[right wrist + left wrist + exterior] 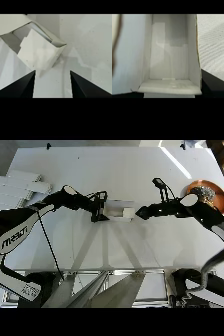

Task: Fold the box and place the chain.

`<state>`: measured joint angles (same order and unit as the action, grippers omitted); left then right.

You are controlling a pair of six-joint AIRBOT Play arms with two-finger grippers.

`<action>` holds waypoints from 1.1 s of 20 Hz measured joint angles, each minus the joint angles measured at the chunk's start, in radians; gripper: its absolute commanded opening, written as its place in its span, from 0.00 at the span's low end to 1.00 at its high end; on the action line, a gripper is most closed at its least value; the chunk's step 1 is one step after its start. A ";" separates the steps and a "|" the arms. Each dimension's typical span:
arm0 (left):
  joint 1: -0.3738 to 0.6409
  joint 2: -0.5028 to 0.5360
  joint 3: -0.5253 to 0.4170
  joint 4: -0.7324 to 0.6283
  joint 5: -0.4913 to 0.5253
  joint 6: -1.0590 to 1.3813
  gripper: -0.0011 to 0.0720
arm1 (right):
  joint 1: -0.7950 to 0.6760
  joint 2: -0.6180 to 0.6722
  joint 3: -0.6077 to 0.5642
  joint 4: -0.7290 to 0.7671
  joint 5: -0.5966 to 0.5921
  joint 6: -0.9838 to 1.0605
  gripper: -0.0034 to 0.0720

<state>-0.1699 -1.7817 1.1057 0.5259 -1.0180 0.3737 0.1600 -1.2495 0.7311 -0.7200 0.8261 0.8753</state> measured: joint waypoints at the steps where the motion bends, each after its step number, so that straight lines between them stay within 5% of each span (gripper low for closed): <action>1: 0.000 0.000 0.000 0.000 0.000 0.000 0.49 | 0.000 -0.011 0.000 0.005 -0.007 0.016 0.70; 22: 0.000 0.000 0.000 0.000 0.000 0.000 0.49 | 0.145 -0.061 0.000 0.104 -0.164 0.087 0.58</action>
<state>-0.1699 -1.7817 1.1057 0.5259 -1.0176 0.3733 0.3054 -1.3109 0.7311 -0.6163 0.6617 0.9623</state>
